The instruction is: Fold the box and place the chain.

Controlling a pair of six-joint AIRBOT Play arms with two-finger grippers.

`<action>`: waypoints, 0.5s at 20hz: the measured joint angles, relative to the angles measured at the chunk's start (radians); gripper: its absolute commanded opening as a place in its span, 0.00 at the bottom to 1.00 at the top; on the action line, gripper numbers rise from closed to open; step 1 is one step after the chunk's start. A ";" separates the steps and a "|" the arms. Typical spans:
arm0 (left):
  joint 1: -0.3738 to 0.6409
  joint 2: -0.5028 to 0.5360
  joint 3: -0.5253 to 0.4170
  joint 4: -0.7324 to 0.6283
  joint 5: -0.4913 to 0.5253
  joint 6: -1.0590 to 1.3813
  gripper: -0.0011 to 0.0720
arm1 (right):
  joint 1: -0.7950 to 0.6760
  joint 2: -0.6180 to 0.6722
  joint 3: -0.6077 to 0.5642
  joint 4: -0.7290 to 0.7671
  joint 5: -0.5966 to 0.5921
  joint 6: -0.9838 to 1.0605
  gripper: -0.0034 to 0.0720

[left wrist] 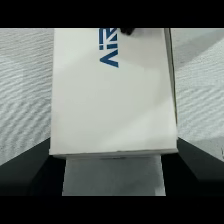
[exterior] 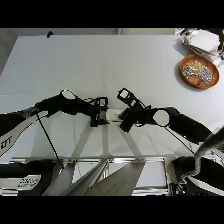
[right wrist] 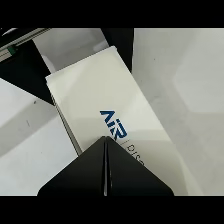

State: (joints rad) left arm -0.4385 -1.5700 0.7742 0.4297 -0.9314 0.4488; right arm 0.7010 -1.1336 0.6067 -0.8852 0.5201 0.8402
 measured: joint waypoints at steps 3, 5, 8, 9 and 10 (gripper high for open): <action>0.000 0.000 0.000 0.001 -0.001 0.000 0.39 | 0.016 0.000 -0.030 0.008 -0.008 -0.002 0.07; 0.000 0.000 0.000 0.000 -0.001 -0.002 0.39 | 0.021 0.000 -0.042 0.010 -0.023 -0.002 0.07; 0.000 0.000 0.000 -0.001 0.000 -0.003 0.39 | 0.025 0.000 -0.051 0.008 -0.040 -0.003 0.07; 0.000 0.000 0.000 -0.002 0.000 -0.004 0.39 | 0.026 0.004 -0.053 0.006 -0.045 -0.003 0.07; 0.000 0.000 0.000 -0.003 0.000 -0.007 0.39 | 0.026 0.012 -0.055 0.002 -0.051 -0.003 0.07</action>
